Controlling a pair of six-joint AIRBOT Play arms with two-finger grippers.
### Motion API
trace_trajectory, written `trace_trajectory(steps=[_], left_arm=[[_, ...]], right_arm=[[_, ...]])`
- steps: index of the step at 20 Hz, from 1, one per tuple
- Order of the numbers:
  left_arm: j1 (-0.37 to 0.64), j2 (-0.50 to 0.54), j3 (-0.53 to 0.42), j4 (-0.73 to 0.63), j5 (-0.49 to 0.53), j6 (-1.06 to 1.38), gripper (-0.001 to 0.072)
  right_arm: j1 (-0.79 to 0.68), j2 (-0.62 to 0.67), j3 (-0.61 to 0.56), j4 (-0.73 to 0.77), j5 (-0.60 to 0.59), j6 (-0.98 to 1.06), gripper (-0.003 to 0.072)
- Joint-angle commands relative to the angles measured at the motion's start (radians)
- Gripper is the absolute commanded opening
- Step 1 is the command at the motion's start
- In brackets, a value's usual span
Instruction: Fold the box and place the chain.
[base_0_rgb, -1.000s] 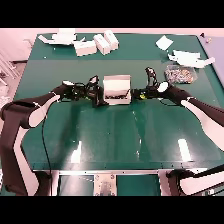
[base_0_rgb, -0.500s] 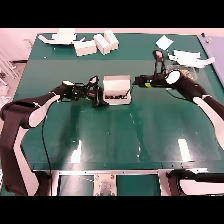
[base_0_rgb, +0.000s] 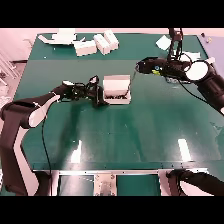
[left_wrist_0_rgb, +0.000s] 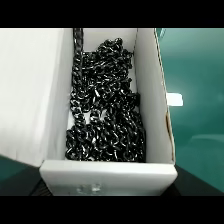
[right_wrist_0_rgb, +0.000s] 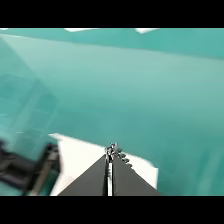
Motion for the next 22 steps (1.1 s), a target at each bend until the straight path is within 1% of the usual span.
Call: trace_trajectory(steps=[1, 5, 13, 15, 19, 22], left_arm=[[0.000, 0.000, 0.000, 0.001, 0.006, 0.000, 0.0479], [0.000, 0.000, 0.000, 0.001, 0.006, 0.000, 0.0479], [0.000, 0.000, 0.000, 0.001, 0.005, 0.000, 0.0479], [0.000, 0.000, 0.000, 0.001, 0.006, 0.000, 0.0479], [0.000, 0.000, 0.000, 0.001, 0.005, 0.000, 0.0479], [0.000, 0.000, 0.000, 0.001, 0.005, 0.000, 0.0479]], right_arm=[[0.068, 0.049, 0.001, 0.000, -0.001, -0.007, 0.0006], [0.106, 0.025, -0.002, -0.002, -0.001, -0.007, 0.0006], [0.132, -0.107, -0.010, 0.002, 0.000, -0.006, 0.0007], [0.145, -0.128, -0.030, 0.002, 0.000, -0.006, 0.0007], [0.149, -0.152, -0.110, 0.002, -0.005, -0.003, 0.0007], [0.149, -0.175, -0.150, 0.002, -0.051, -0.003, 0.0008]])
